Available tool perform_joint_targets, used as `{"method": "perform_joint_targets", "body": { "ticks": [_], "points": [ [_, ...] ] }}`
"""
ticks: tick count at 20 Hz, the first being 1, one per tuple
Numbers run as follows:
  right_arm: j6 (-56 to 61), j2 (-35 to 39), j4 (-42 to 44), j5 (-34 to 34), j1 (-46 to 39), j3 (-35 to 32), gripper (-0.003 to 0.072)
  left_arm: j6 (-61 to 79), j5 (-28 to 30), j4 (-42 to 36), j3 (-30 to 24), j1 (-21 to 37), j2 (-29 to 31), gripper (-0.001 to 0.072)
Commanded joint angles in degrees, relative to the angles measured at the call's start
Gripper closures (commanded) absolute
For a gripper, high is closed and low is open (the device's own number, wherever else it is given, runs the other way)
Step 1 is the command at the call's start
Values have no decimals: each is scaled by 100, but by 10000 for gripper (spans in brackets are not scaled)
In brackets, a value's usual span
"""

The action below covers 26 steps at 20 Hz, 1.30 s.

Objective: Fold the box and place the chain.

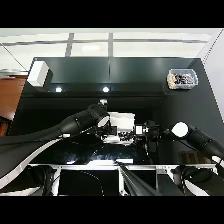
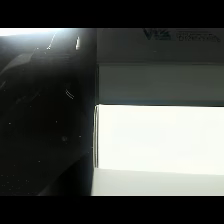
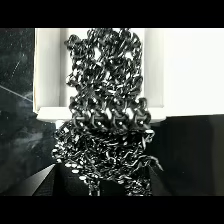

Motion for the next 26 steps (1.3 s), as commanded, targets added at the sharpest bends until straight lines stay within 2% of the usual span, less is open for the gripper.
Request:
{"method": "perform_joint_targets", "body": {
  "ticks": [1, 10, 11, 12, 14, 15, 18, 22, 26],
  "points": [
    [-109, -13, 127, -153, 0, -4, -34, 2, -2, 2, 0, -2, -2, 678],
    [-111, -214, 267, -146, 2, -4, -17, 0, -2, 2, 0, -2, -2, 678],
    [-107, -214, 269, -131, 2, -4, 139, 2, -2, 2, 0, -2, -2, 678],
    [-105, -214, 269, -122, 2, -4, 224, 0, -2, 2, 0, -2, -2, 678],
    [-103, -214, 264, -57, 0, -2, 532, 0, -2, 2, 0, -2, -2, 678],
    [-101, -212, 267, 17, -2, 4, 658, 0, -4, 0, 0, -2, -2, 678],
    [264, -114, 162, 146, -4, 63, 656, 2, -4, 2, 0, -2, -2, 678],
    [1569, 452, -546, 278, -4, 302, 657, 2, -2, 0, 0, -2, -2, 678],
    [2592, 1163, -844, 1003, -4, 852, 657, 0, -2, 0, 0, -2, -2, 678]
  ]
}}
